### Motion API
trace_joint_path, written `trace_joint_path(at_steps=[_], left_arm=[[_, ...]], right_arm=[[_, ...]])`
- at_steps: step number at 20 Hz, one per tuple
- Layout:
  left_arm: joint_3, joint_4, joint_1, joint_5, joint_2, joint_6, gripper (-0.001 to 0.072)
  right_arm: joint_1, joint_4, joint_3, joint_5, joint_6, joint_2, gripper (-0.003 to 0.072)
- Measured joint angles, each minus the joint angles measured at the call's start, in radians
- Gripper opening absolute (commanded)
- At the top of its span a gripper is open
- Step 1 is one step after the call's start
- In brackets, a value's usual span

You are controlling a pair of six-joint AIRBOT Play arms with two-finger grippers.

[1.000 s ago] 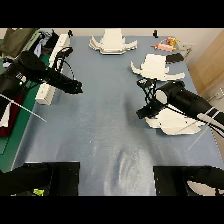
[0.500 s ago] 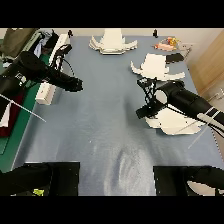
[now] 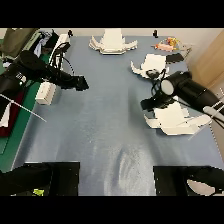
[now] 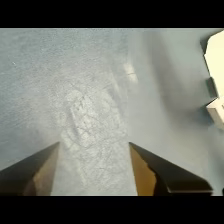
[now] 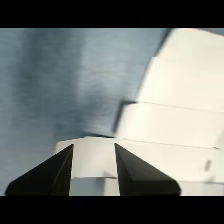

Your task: Fold the box.

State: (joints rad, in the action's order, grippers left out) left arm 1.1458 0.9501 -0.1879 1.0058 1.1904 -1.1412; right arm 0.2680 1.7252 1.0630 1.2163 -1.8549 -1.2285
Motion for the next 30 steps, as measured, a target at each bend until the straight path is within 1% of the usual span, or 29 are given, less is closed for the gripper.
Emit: trace_joint_path(at_steps=[2, 3, 4, 6, 8, 10, 13, 17, 20, 23, 27, 30], left_arm=[[0.0, -0.005, 0.0, 0.003, 0.0, -0.021, 0.0697], [0.0, -0.006, 0.0, 0.007, 0.0, -0.034, 0.0697], [0.0, -0.007, 0.0, 0.016, 0.0, -0.047, 0.0698], [0.0, -0.011, 0.0, 0.038, 0.0, -0.066, 0.0697], [0.0, -0.011, 0.0, 0.064, 0.0, -0.086, 0.0698], [0.0, -0.013, 0.0, 0.087, 0.0, -0.102, 0.0698], [0.0, -0.013, 0.0, 0.108, 0.0, -0.124, 0.0698], [0.0, -0.016, 0.0, 0.117, 0.0, -0.166, 0.0698], [0.0, -0.017, 0.0, 0.121, 0.0, -0.195, 0.0698], [0.0, -0.016, 0.001, 0.123, 0.0, -0.218, 0.0698], [0.0, -0.015, 0.001, 0.122, 0.0, -0.249, 0.0697], [0.0, -0.016, 0.001, 0.123, 0.0, -0.274, 0.0698]], right_arm=[[-0.115, 0.103, 0.053, 0.093, -0.022, 0.0, 0.0389], [-0.183, 0.132, 0.07, 0.128, -0.022, 0.0, 0.0401], [-0.265, 0.153, 0.083, 0.161, -0.02, -0.001, 0.0447], [-0.431, 0.185, 0.098, 0.208, 0.003, -0.008, 0.0461], [-0.586, 0.188, 0.106, 0.237, 0.04, -0.022, 0.0506], [-0.724, 0.157, 0.111, 0.246, 0.103, -0.047, 0.0506], [-0.866, 0.079, 0.114, 0.257, 0.24, -0.103, 0.0506], [-0.972, 0.02, 0.137, 0.257, 0.378, -0.187, 0.0506], [-1.025, -0.09, 0.187, 0.261, 0.457, -0.258, 0.0506], [-1.049, -0.198, 0.245, 0.275, 0.512, -0.324, 0.0506], [-1.063, -0.264, 0.294, 0.291, 0.555, -0.396, 0.0499], [-1.064, -0.327, 0.307, 0.329, 0.594, -0.437, 0.049]])
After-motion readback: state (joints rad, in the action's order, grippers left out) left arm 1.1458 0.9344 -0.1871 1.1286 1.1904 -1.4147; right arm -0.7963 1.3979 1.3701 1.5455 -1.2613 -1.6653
